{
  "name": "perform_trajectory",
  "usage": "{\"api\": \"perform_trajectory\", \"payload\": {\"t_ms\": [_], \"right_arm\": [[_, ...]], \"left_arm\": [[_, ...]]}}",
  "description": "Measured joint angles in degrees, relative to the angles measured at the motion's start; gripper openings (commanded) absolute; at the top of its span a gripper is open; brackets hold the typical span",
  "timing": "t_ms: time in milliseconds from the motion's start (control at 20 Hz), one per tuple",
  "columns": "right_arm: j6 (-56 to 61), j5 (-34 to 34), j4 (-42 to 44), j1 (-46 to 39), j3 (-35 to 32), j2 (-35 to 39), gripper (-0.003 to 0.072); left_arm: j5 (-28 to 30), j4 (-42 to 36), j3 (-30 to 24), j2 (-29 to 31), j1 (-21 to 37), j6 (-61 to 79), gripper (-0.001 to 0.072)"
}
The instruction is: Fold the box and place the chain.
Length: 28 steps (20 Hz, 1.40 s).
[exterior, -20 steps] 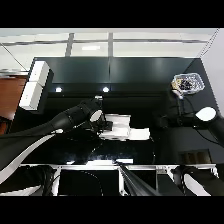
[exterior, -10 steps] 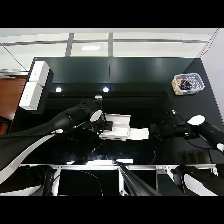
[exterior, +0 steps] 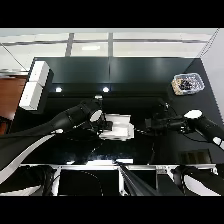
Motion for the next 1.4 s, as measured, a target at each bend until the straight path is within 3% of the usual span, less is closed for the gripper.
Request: {"api": "perform_trajectory", "payload": {"t_ms": [300, 700, 1000, 1400], "right_arm": [[-0.8, -2.7, 2.3, 5.6, 1.5, 0.0, 0.0579], [5.4, -14.0, -0.2, 16.9, 3.7, -0.1, 0.0560], [19.5, -19.2, -12.8, 23.3, 7.5, -0.1, 0.0560], [34.3, -17.5, -26.6, 26.5, 13.5, -1.3, 0.0541]], "left_arm": [[-0.1, 0.0, 0.0, 0.0, 0.0, 0.0, 0.0026], [-0.1, 0.0, 0.0, 0.0, 0.0, 0.0, 0.0026], [0.0, 0.0, 0.0, 0.0, 0.0, 0.0, 0.0026], [0.0, 0.0, 0.0, 0.0, 0.0, 0.0, 0.0026]]}}
